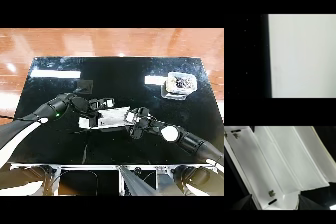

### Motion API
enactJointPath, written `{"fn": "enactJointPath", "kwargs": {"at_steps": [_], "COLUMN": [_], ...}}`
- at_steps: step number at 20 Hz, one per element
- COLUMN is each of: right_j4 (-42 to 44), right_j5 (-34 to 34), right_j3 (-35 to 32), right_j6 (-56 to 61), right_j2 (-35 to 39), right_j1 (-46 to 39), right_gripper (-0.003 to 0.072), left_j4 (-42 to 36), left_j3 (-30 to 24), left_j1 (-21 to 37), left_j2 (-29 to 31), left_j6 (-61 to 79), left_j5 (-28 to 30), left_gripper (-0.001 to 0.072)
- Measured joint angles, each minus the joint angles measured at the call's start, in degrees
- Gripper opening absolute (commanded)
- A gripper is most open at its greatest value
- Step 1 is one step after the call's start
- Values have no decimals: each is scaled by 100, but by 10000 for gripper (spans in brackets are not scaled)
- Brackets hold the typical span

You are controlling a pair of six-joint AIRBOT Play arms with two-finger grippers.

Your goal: Fold the box and place the chain.

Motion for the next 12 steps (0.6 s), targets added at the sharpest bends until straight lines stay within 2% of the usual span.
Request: {"fn": "enactJointPath", "kwargs": {"at_steps": [8, 12], "right_j4": [87, 590], "right_j5": [640, 876], "right_j3": [2, 33], "right_j6": [-214, -706], "right_j2": [192, 210], "right_j1": [-330, -575], "right_gripper": [720, 719], "left_j4": [2, 2], "left_j3": [0, 0], "left_j1": [0, 0], "left_j2": [0, 0], "left_j6": [2, 2], "left_j5": [-15, -20], "left_gripper": [19, 19]}}
